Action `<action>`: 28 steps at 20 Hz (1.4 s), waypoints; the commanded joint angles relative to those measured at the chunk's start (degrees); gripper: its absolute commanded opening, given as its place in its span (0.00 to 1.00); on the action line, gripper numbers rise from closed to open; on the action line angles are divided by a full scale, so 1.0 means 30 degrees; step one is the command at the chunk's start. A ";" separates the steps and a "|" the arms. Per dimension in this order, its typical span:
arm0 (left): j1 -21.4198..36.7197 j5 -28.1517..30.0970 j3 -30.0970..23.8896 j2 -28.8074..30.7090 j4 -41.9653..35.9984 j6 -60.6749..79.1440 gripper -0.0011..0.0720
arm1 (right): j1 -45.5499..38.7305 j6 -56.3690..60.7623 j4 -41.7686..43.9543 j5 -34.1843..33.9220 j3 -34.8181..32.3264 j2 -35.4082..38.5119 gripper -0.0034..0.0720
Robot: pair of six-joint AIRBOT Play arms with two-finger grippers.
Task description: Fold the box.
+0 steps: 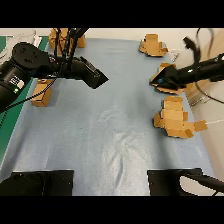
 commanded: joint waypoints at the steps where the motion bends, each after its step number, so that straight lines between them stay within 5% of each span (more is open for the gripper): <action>1: -0.0015 -0.0029 0.0015 0.0000 -0.0044 -0.0189 0.97 | -0.1690 -0.0066 -0.0029 0.2157 0.2521 0.0029 0.66; 6: 0.0124 -0.0641 0.0015 0.0000 0.0918 -0.3934 0.97 | -0.6120 0.0248 -0.4153 0.3169 0.4299 0.0663 0.55; 11: 0.1020 -0.1406 0.0007 0.0000 0.4007 -0.9224 0.97 | -0.9981 0.0270 -0.9457 0.4269 0.3796 0.0022 0.55; 18: 0.1814 -0.3308 0.0007 0.0000 0.4415 -0.9136 0.97 | -1.1242 -0.2302 -0.5770 0.3599 0.1778 -0.3963 0.56; 28: 0.1814 -0.3300 0.0007 0.0000 0.4495 -0.8990 0.97 | -1.0921 -0.4860 -0.7045 0.1741 0.1778 -0.9595 0.55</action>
